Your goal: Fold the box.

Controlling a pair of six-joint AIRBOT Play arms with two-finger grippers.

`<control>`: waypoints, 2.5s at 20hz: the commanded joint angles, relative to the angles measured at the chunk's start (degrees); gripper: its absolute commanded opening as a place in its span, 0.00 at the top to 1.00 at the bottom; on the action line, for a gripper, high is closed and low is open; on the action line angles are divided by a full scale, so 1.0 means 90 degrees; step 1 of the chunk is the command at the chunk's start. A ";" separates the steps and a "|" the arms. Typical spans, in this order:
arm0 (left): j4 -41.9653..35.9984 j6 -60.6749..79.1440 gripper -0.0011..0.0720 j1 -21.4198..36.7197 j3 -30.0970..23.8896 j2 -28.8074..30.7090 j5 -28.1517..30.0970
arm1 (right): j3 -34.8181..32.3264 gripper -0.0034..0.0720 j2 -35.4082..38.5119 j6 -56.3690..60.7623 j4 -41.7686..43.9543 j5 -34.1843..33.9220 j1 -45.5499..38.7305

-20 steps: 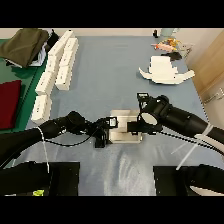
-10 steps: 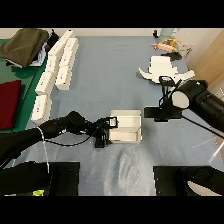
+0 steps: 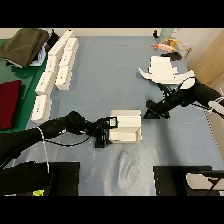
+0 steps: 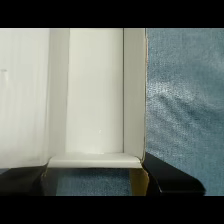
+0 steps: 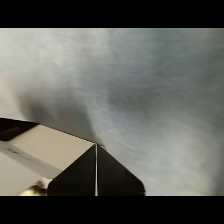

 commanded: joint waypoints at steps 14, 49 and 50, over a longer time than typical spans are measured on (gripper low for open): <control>0.0000 0.0000 0.29 0.0002 0.0002 0.0002 0.0000 | -0.0321 0.95 -0.0731 -0.3592 0.2004 0.1156 0.0828; 0.0000 0.0000 0.29 0.0002 0.0000 0.0000 0.0000 | -0.2861 0.44 0.3779 -0.5051 -0.3211 -0.4775 0.5263; 0.0000 0.0000 0.29 0.0002 0.0000 0.0002 0.0000 | -0.2861 0.30 0.3764 -0.5051 -0.3211 -0.4772 0.5263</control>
